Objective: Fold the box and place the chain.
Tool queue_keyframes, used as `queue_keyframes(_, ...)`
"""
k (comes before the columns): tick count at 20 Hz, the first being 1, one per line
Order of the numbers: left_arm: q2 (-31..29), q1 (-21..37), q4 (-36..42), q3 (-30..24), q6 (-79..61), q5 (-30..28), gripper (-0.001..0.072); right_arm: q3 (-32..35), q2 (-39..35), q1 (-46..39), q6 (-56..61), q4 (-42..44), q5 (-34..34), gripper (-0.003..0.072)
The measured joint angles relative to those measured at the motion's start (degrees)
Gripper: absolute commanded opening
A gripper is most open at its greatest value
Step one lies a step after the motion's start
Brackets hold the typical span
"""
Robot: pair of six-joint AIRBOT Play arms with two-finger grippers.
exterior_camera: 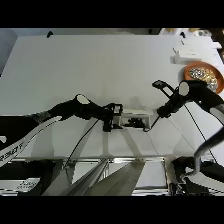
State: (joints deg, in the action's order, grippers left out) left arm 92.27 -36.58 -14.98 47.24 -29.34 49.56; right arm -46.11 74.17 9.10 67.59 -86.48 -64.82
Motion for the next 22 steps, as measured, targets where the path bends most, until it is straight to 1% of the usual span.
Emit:
queue_keyframes(10, 0.0, 0.0, 0.0, 0.0, 0.0, 0.0, 0.0185, 1.57, 0.07, 0.0, 6.12, -1.66, 4.52, 0.0214)
queue_keyframes(11, 0.0, 0.0, 0.0, 0.0, 0.0, 0.0, 0.0185, 2.08, 0.09, 0.0, 6.78, -1.68, 5.25, 0.018)
queue_keyframes(12, 0.0, 0.0, 0.0, 0.0, 0.0, 0.0, 0.0185, 2.56, 0.09, 0.0, 7.48, -1.68, 5.62, 0.0173)
queue_keyframes(13, 0.0, 0.0, 0.0, 0.0, 0.0, 0.0, 0.0185, 2.97, 0.02, 0.0, 7.87, -1.62, 6.05, 0.0147)
queue_keyframes(14, 0.0, 0.0, 0.0, 0.0, 0.0, 0.0, 0.0185, 3.39, 0.0, -0.02, 8.22, -1.49, 6.27, 0.0064)
queue_keyframes(15, 0.0, 0.0, 0.0, 0.0, 0.0, 0.0, 0.0185, 3.67, 0.02, 0.0, 8.55, -1.2, 6.25, 0.0021)
queue_keyframes(19, 0.0, 0.0, 0.0, 0.0, 0.0, 0.0, 0.0185, 4.33, -0.79, 0.02, 9.14, -1.38, 6.99, 0.0021)
queue_keyframes(22, 0.0, 0.0, 0.0, 0.0, 0.0, 0.0, 0.0185, 4.46, -4.48, -0.02, 9.42, -2.51, 7.45, 0.0021)
